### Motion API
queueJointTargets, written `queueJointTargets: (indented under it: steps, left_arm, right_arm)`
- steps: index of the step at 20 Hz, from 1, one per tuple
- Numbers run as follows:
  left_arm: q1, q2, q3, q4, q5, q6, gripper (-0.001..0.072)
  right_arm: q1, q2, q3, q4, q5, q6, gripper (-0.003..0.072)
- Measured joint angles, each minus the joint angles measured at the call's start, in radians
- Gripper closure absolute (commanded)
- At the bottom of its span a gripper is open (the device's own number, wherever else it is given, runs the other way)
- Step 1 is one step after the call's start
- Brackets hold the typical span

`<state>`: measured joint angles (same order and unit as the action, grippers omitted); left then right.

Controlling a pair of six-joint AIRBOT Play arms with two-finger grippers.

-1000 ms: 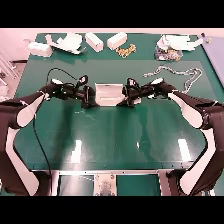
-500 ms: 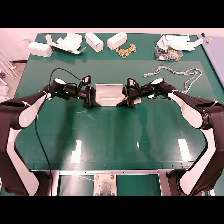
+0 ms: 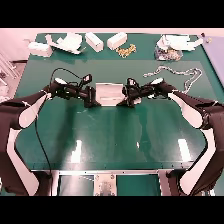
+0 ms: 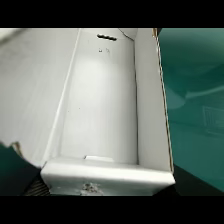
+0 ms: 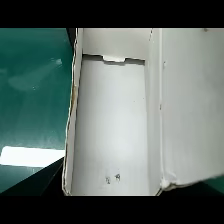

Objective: Fold the box and place the chain.

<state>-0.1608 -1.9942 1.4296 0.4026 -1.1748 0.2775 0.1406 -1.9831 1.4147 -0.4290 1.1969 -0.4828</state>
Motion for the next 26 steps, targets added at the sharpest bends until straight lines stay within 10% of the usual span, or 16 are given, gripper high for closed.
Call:
queueJointTargets:
  steps: [22,26]
  left_arm:
    - [0.0,-0.002,0.0,-0.004,-0.056,0.181,0.0131]
    - [0.0,-0.002,0.0,-0.014,-0.069,0.197,0.0131]
  right_arm:
    - [0.0,0.0,-0.002,-0.003,0.008,-0.001,0.0194]
    - [-0.004,0.0,0.003,0.003,0.004,-0.003,0.0026]
